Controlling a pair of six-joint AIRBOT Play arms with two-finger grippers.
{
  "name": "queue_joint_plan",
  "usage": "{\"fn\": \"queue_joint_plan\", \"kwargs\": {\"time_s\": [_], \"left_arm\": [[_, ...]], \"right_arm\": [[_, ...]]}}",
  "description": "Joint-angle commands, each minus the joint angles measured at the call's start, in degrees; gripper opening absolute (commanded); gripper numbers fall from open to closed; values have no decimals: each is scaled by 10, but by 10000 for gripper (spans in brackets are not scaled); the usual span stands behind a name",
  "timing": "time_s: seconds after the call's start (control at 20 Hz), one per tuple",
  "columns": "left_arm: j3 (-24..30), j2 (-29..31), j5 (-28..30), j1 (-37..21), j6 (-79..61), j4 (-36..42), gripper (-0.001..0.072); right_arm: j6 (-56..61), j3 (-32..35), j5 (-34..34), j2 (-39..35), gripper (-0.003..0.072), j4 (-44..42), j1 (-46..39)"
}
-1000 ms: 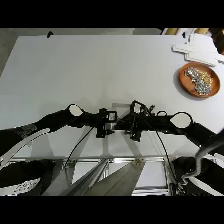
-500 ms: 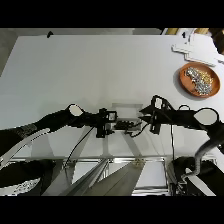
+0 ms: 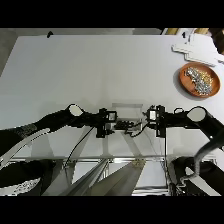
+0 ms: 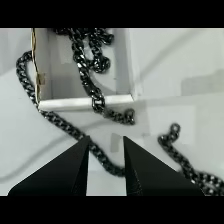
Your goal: Fold the box and place the chain.
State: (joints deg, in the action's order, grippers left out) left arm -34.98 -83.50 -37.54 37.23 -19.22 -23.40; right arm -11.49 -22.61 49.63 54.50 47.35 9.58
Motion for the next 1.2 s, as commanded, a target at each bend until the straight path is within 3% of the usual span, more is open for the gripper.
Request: {"fn": "queue_joint_plan", "kwargs": {"time_s": [0.0,0.4,0.55,0.65,0.95,1.15], "left_arm": [[0,0,0,0,0,0,219],[0,0,0,0,0,0,219],[0,0,0,0,0,0,219],[0,0,0,0,0,0,219],[0,0,0,0,0,0,219],[0,0,0,0,0,0,219]], "right_arm": [[-13,1,-37,41,223,-15,25],[-51,1,-45,49,219,-75,26],[-51,1,-31,49,145,-75,26],[-51,1,-23,48,15,-69,26],[38,0,-42,25,17,2,26],[55,0,-37,-44,18,6,26]]}}
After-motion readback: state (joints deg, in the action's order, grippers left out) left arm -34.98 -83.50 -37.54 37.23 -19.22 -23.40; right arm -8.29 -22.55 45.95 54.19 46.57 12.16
